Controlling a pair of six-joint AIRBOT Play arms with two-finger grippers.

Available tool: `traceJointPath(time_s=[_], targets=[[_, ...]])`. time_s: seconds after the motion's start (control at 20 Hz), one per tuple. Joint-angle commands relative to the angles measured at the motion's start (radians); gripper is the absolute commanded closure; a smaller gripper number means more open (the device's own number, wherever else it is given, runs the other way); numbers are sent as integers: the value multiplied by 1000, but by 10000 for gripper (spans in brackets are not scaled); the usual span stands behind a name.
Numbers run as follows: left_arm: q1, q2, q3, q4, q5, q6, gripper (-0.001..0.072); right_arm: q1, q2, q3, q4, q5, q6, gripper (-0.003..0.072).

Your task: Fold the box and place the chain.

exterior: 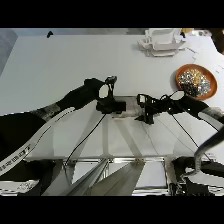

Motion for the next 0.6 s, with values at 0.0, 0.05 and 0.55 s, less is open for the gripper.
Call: traceJointPath(time_s=[0.0,0.05,0.55], targets=[[-16,-62,91,57,-102,-124,261,1,0,0,1,-1,0,371],[-21,-77,114,78,-127,-154,261,1,0,0,1,-1,0,371],[-45,-126,118,132,-154,-253,334,1,0,0,1,-1,0,371]])
